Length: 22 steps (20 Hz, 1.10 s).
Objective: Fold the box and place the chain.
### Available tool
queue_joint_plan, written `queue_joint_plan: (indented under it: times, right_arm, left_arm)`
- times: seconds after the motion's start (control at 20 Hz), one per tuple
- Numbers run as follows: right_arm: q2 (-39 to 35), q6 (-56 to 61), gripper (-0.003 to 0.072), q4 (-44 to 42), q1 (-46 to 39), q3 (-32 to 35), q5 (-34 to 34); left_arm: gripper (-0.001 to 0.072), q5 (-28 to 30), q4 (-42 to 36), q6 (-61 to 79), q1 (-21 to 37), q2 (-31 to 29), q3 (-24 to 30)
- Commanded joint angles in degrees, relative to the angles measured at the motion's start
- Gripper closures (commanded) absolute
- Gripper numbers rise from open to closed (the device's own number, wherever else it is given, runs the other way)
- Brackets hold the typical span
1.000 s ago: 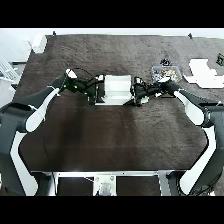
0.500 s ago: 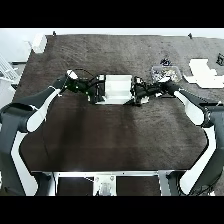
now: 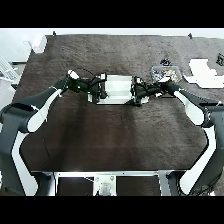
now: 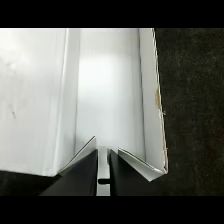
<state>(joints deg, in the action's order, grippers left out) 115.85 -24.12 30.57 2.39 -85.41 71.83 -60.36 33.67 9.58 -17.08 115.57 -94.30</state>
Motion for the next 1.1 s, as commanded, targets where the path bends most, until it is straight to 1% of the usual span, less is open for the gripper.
queue_joint_plan:
  times: [0.0, 0.05, 0.15, 0.25, 0.35, 0.6, 0.65, 0.8, 0.9, 0.95, 1.0, 1.05]
  right_arm:
    - [0.0, 0.04, 0.0104, 0.0, 0.04, 0.0, 0.02]
    - [0.0, 0.04, 0.0105, 0.0, 0.04, 0.0, 0.02]
    - [0.0, 0.04, 0.0104, 0.0, 0.04, 0.0, 0.02]
    - [0.0, 0.04, 0.0105, 0.0, 0.04, 0.0, 0.02]
    - [0.0, 0.04, 0.0104, 0.0, 0.04, 0.0, 0.02]
    - [0.0, 0.04, 0.0104, 0.0, 0.04, 0.0, 0.02]
    - [0.0, 0.04, 0.0104, 0.0, 0.04, 0.0, 0.02]
    - [0.0, 0.04, 0.0104, 0.0, 0.04, 0.0, 0.02]
    - [0.0, 0.04, 0.0104, 0.0, 0.04, 0.0, 0.02]
    - [0.0, 0.04, 0.0104, 0.0, 0.04, 0.0, 0.02]
    - [0.0, 0.04, 0.0105, 0.0, 0.04, 0.0, 0.02]
    - [0.0, 0.04, 0.0104, 0.0, 0.04, 0.0, 0.02]
  left_arm:
    - [0.0598, 0.33, -0.17, 0.35, -0.11, 0.02, 0.02]
    - [0.0596, 0.28, -0.24, 0.35, -0.11, 0.13, 0.02]
    - [0.046, -0.83, -1.77, 1.51, -0.11, 1.22, 0.0]
    - [0.0462, -0.98, -2.89, 2.58, -0.11, 2.16, 0.0]
    - [0.0462, -0.04, -3.17, 2.71, -0.11, 2.21, 0.0]
    - [0.046, -0.13, -4.15, 2.89, -0.11, 2.21, 0.0]
    - [0.0407, -0.13, -4.17, 2.89, -0.11, 2.21, 0.0]
    - [0.0394, -0.33, -4.13, 2.67, -0.11, 2.21, 0.0]
    - [0.038, -1.64, -4.11, 2.71, -0.11, 2.23, 0.0]
    - [0.0216, -1.84, -4.13, 2.45, -0.11, 2.23, 0.0]
    - [0.0198, -1.81, -4.13, 2.36, -0.11, 2.23, 0.0]
    - [0.0198, -1.81, -4.13, 2.45, -0.11, 2.23, 0.0]
